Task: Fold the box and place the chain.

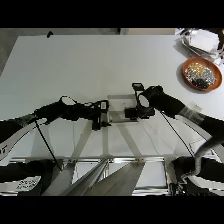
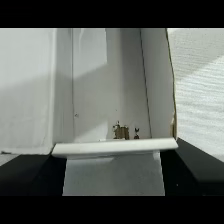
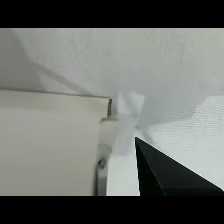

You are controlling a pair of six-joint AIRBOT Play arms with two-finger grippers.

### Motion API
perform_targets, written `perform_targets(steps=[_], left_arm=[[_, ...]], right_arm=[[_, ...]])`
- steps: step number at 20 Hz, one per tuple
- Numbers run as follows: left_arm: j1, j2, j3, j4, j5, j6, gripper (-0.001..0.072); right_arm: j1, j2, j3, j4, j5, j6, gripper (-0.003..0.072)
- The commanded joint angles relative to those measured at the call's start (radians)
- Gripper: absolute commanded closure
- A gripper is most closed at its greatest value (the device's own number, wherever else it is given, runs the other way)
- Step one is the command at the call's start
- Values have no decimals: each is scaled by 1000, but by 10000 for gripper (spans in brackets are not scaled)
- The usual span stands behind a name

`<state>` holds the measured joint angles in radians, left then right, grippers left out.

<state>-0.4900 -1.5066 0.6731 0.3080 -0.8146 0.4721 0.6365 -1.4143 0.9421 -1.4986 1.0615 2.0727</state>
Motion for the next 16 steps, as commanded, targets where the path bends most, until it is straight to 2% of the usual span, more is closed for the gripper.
perform_targets(steps=[1, 5, 7, 8, 11, 13, 16], left_arm=[[0, 0, 0, -1, 2, -1, 501], [0, 0, 0, -1, 2, -1, 501], [0, 1, 0, -1, 2, -1, 501], [0, 1, 0, -1, 2, -1, 501], [0, 1, 0, -1, 2, -1, 501], [0, 1, 0, -1, 2, -1, 501], [0, 1, 0, -2, 2, -1, 501]], right_arm=[[-35, 79, 6, -2, 56, -74, 284], [-187, 237, 59, -24, 174, -225, 286], [-313, 279, 83, -88, 146, -299, 344], [-399, 277, 90, -123, 121, -346, 351], [-687, 206, 132, -136, 0, -486, 372], [-843, 111, 211, -136, -32, -524, 372], [-984, -55, 356, -136, -50, -584, 371]])
